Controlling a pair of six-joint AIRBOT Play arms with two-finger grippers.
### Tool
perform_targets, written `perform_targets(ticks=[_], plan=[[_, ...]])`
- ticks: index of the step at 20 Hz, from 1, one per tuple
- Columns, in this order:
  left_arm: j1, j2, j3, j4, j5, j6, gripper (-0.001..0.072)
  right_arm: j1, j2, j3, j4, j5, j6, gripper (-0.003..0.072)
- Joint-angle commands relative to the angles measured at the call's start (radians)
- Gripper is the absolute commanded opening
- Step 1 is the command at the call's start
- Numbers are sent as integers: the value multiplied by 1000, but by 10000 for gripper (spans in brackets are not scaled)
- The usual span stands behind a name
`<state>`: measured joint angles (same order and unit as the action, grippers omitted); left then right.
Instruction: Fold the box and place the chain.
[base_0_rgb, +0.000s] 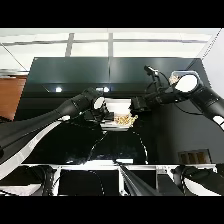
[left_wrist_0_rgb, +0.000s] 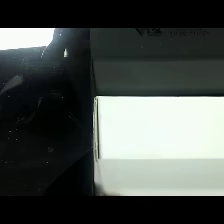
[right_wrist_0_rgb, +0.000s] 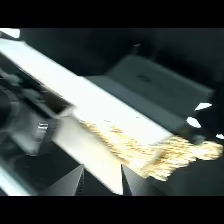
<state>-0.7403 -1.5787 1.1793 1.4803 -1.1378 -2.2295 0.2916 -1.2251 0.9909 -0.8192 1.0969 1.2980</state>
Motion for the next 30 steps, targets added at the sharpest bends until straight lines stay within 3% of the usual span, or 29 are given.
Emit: perform_targets(ticks=[1, 2, 4, 5, 9, 11, 16, 23, 24, 25, 26, 27, 28, 30], plan=[[1, 0, 0, 0, 0, 0, 32, -48, 3, -30, -113, 4, -101, 286], [1, 0, 0, 0, 0, 0, 32, -47, 3, -63, -132, -32, -149, 297], [1, 0, 0, 0, 0, 0, 32, -39, 3, -135, -125, -116, -288, 664], [1, 0, 0, 0, 0, 0, 32, -29, 3, -162, -124, -153, -368, 682], [1, 0, 0, 0, 0, 0, 32, 42, 2, -249, -127, -256, -952, 682], [1, 0, 0, 0, 0, 0, 32, 49, -13, -276, -37, -298, -1168, 682], [1, 0, 0, 0, 0, 0, 33, 43, -93, -276, 77, -298, -1370, 681], [1, 0, 0, 0, 0, 0, 32, 50, -135, -276, 84, -318, -1410, 680], [1, 0, 0, 0, 0, 0, 32, 50, -135, -276, 84, -327, -1410, 611], [1, 0, 0, 0, 0, 0, 33, 50, -135, -276, 84, -328, -1408, 445], [1, 0, 0, 0, 0, 0, 33, 49, -135, -276, 84, -328, -1406, 382], [1, 0, 0, 0, 0, 0, 32, 49, -133, -275, 82, -321, -1395, 89], [1, 0, 0, 0, 0, 0, 33, 49, -130, -275, 82, -317, -1378, 7], [1, 0, 0, 0, 0, 0, 32, 48, -114, -275, 65, -316, -1259, 6]])
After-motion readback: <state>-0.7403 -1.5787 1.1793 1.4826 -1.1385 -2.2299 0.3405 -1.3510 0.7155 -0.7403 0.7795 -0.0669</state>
